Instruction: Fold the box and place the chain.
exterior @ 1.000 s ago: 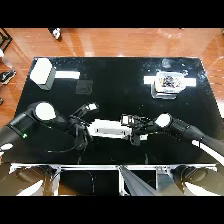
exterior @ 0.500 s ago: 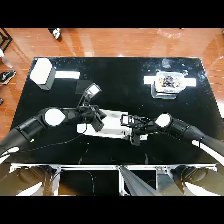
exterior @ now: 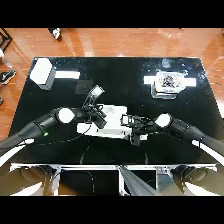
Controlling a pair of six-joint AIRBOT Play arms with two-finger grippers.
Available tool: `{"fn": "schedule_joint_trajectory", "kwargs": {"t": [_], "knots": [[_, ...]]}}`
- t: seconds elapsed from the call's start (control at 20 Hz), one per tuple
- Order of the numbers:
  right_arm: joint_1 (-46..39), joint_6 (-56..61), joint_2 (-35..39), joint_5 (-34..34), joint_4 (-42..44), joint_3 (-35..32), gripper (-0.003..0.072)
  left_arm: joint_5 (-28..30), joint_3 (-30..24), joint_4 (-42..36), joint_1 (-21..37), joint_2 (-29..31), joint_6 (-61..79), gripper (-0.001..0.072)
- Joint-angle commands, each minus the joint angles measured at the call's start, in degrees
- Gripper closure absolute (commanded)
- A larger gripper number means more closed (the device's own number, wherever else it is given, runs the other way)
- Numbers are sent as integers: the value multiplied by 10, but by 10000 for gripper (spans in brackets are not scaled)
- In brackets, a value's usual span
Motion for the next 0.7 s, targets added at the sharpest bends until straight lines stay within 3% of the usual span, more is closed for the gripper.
{"fn": "schedule_joint_trajectory", "kwargs": {"t": [0.0,0.25,0.45,0.5,0.6,0.65], "knots": [[0,0,0,0,0,0,348,-37,5,41,1,-5,0,684],[0,0,0,0,0,0,348,-123,29,127,38,81,0,685],[0,0,0,0,0,0,348,-293,29,160,112,145,0,682],[0,0,0,0,0,0,348,-328,29,160,129,146,2,642],[0,0,0,0,0,0,349,-374,23,170,144,146,53,89],[0,0,0,0,0,0,348,-371,14,176,143,146,89,78]]}}
